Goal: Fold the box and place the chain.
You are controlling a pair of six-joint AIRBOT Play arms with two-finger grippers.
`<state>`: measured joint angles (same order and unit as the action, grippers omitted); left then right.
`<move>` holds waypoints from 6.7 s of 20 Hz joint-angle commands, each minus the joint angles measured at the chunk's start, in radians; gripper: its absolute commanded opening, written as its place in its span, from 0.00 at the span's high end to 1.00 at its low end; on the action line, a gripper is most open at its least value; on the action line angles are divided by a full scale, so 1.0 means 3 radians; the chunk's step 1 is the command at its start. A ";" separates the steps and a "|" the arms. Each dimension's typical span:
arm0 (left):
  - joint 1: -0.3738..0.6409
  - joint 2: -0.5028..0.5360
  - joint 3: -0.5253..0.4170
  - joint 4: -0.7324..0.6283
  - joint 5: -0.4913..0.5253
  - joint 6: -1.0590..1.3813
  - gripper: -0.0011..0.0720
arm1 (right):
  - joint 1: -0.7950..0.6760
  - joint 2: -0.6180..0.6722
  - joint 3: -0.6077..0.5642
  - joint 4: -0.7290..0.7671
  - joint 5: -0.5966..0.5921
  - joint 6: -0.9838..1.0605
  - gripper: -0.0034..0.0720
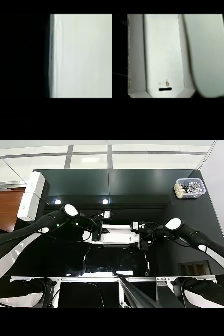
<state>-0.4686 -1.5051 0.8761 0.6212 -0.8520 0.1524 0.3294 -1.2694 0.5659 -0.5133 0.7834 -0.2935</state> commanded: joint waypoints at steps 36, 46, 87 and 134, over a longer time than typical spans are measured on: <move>0.0654 0.0862 -0.0153 0.0252 -0.1991 -0.3076 0.95 | 0.0161 -0.0174 0.0145 -0.0361 -0.0060 0.0406 0.78; 0.0257 0.0589 -0.0285 -0.0518 0.0675 -0.1942 0.95 | 0.0161 -0.0175 0.0145 -0.0361 -0.0061 0.0404 0.78; 0.0116 0.0910 -0.0786 0.0210 0.0141 -0.0001 0.34 | 0.0161 -0.0174 0.0145 -0.0361 -0.0061 0.0404 0.78; 0.1361 0.0291 -0.0977 -0.0062 -0.0815 -0.4251 0.95 | 0.0161 -0.0174 0.0145 -0.0361 -0.0061 0.0404 0.78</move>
<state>0.0257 -1.3518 0.5861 0.6834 -1.1088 -1.1286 0.3775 -1.3212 0.6086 -0.6220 0.7647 -0.1726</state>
